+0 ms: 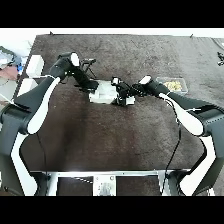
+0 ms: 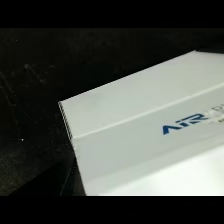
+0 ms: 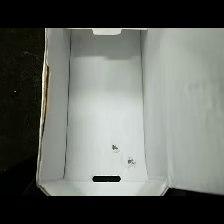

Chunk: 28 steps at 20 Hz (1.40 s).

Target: Fold the box and place the chain.

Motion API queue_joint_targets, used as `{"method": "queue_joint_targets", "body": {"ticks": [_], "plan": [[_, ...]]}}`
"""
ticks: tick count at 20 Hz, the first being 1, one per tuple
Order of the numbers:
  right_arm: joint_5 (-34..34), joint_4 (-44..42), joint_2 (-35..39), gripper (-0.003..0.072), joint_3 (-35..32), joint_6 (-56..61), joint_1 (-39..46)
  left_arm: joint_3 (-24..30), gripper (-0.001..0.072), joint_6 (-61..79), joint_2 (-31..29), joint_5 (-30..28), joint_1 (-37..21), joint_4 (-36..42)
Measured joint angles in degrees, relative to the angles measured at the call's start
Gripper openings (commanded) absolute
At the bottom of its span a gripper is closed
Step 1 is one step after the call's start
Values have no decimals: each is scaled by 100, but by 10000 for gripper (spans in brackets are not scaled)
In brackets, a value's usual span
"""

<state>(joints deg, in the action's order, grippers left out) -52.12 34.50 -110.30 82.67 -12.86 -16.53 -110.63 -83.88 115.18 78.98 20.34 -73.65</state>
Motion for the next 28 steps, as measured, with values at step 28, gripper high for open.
{"method": "queue_joint_targets", "body": {"ticks": [28], "plan": [[0,2,0,602,2,0,-9,0,243,-1255,177,-153,262,-968]]}}
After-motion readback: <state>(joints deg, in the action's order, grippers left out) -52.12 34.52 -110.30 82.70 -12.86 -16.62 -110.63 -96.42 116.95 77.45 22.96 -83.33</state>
